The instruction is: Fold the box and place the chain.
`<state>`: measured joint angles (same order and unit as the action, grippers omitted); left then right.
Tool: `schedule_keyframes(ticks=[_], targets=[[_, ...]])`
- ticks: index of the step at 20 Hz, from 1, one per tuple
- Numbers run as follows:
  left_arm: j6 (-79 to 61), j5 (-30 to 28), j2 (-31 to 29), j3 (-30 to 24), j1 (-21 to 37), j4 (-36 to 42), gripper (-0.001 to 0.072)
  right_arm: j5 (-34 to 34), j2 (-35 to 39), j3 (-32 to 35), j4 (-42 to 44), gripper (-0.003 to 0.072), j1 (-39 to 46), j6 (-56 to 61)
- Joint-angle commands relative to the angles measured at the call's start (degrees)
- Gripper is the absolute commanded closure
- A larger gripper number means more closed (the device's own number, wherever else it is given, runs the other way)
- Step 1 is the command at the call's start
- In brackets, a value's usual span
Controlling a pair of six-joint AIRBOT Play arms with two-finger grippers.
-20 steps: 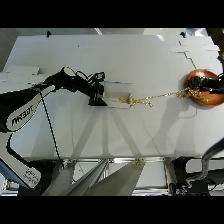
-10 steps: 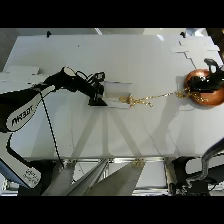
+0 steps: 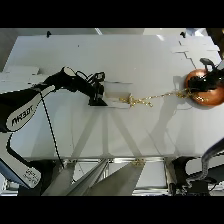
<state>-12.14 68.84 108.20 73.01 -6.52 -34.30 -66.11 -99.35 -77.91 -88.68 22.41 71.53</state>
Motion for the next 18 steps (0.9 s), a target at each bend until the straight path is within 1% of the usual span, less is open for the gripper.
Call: schedule_keyframes(ticks=[1, 5, 8, 11, 14, 18], targets=[[0.0, 0.0, 0.0, 0.0, 0.0, 0.0, 0.0394, -1.0, 1.6, 0.0, 0.3, 0.0675, -0.1, 0.7], [0.0, 0.0, 0.0, 0.0, 0.0, 0.0, 0.0394, -2.0, 6.5, 0.0, 1.6, 0.0675, -0.2, 0.6], [0.0, 0.0, 0.0, 0.0, 0.0, 0.0, 0.0394, -2.4, 11.8, 0.0, 5.7, 0.0675, -0.4, 0.6], [0.0, 0.0, 0.0, 0.0, 0.0, 0.0, 0.0394, -5.2, 17.4, 0.0, 6.4, 0.0675, -2.7, 0.4], [0.0, 0.0, 0.0, 0.0, 0.0, 0.0, 0.0394, -9.2, 21.0, 0.0, 6.4, 0.0675, -8.0, 0.4], [0.0, 0.0, 0.0, 0.0, 0.0, 0.0, 0.0394, -14.8, 22.3, 0.0, 6.4, 0.0675, -19.2, 0.4]])
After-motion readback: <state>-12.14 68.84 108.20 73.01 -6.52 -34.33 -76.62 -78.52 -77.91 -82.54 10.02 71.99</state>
